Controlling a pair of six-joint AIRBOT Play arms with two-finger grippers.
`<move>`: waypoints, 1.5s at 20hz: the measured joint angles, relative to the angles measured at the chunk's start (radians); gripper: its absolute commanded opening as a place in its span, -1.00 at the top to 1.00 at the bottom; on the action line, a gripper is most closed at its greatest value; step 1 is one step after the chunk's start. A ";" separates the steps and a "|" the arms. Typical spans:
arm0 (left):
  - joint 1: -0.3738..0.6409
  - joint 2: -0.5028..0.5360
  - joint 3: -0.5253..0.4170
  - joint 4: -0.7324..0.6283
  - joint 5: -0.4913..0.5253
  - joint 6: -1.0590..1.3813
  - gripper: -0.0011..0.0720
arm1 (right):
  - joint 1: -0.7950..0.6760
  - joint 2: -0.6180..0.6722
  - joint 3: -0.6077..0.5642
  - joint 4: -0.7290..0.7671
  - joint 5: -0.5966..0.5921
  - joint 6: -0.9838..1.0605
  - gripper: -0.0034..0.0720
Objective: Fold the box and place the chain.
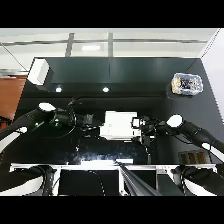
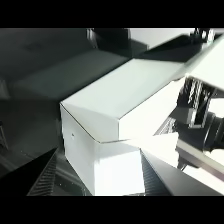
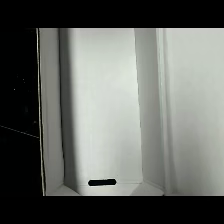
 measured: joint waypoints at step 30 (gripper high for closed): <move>-0.286 -0.002 0.206 0.395 0.169 -0.425 -0.60 | 0.000 0.000 0.000 0.000 0.000 0.000 -0.24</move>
